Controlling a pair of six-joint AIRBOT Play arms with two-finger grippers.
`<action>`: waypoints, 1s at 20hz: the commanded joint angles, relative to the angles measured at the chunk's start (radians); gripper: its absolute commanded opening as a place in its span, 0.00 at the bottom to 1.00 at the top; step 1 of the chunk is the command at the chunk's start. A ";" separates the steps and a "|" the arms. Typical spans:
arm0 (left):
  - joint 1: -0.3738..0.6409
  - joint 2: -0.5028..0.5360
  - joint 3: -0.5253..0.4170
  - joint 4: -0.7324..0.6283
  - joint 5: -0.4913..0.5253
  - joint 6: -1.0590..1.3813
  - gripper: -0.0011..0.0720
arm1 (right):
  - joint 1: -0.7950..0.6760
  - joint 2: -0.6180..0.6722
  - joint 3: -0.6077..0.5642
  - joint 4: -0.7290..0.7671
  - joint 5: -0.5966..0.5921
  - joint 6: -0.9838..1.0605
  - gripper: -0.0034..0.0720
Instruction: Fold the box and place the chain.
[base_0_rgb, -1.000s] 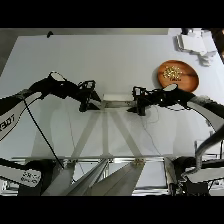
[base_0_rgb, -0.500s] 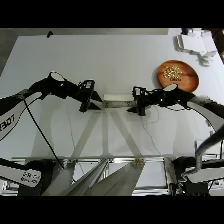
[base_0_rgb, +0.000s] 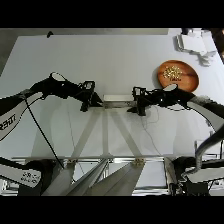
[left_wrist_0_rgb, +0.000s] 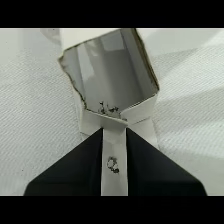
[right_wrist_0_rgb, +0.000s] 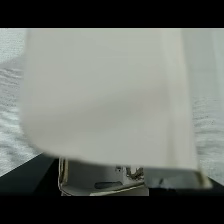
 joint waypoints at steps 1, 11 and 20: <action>-0.001 -0.001 0.000 -0.004 0.025 0.006 0.23 | 0.000 0.000 0.001 0.001 0.000 -0.001 0.60; 0.000 0.000 0.000 -0.023 0.010 -0.014 0.39 | 0.000 0.000 0.001 0.001 0.000 -0.001 0.60; -0.011 -0.001 0.000 0.013 -0.020 -0.048 0.22 | 0.000 0.000 0.001 0.001 0.000 -0.001 0.60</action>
